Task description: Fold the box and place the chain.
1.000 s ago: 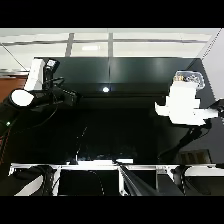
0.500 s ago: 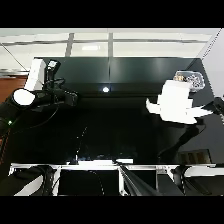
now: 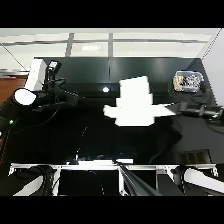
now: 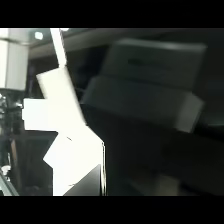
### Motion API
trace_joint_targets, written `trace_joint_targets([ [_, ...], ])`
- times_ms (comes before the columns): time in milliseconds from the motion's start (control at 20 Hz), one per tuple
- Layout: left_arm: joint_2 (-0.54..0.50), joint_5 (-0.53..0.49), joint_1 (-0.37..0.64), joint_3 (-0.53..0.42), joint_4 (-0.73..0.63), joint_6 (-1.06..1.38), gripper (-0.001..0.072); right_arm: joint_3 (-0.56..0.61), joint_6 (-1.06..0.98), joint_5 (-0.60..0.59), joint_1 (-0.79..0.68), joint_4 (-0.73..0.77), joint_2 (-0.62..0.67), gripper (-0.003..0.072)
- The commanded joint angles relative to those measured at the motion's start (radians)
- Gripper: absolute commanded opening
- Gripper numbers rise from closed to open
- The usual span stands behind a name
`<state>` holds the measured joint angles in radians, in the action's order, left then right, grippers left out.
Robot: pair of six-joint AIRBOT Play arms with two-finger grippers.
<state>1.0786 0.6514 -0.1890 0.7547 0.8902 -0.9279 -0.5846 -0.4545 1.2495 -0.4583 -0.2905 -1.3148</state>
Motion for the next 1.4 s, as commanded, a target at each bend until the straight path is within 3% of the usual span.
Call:
trace_joint_targets([
  [0,0.069,0.016,-0.014,0.005,-0.089,-0.018,0.0701,0.166,0.108,-0.195,0.225,0.151,0.057,0.0014],
  [100,0.163,0.108,0.020,0.053,-0.177,-0.021,0.0700,0.167,0.107,-0.256,0.335,0.155,0.057,0.0014],
  [200,0.277,0.279,0.074,0.114,-0.282,0.020,0.0700,0.167,0.107,-0.301,0.412,0.159,0.057,0.0014],
  [350,0.425,0.473,0.089,0.166,-0.305,0.064,0.0701,0.167,0.107,-0.323,0.469,0.159,0.057,0.0014],
  [600,0.588,0.662,0.006,0.207,-0.357,0.293,0.0699,0.167,0.107,-0.323,0.480,0.159,0.057,0.0014],
  [700,0.624,0.675,-0.029,0.228,-0.341,0.324,0.0670,0.167,0.107,-0.323,0.480,0.159,0.057,0.0014],
  [900,0.635,0.700,-0.047,0.264,-0.311,0.395,0.0220,0.167,0.107,-0.322,0.479,0.150,0.057,0.0014],
  [1000,0.635,0.718,-0.041,0.272,-0.295,0.414,0.0028,0.162,0.106,-0.317,0.479,0.118,0.057,0.0015],
  [1050,0.635,0.724,-0.041,0.273,-0.291,0.426,0.0026,0.157,0.094,-0.315,0.479,0.097,0.057,0.0100],
  [1150,0.632,0.722,-0.041,0.277,-0.276,0.428,0.0024,0.120,0.026,-0.257,0.467,0.012,0.058,0.0707],
  [1350,0.562,0.684,-0.072,0.269,-0.234,0.430,0.0020,-0.089,-0.188,0.099,0.376,-0.235,0.099,0.0706],
])
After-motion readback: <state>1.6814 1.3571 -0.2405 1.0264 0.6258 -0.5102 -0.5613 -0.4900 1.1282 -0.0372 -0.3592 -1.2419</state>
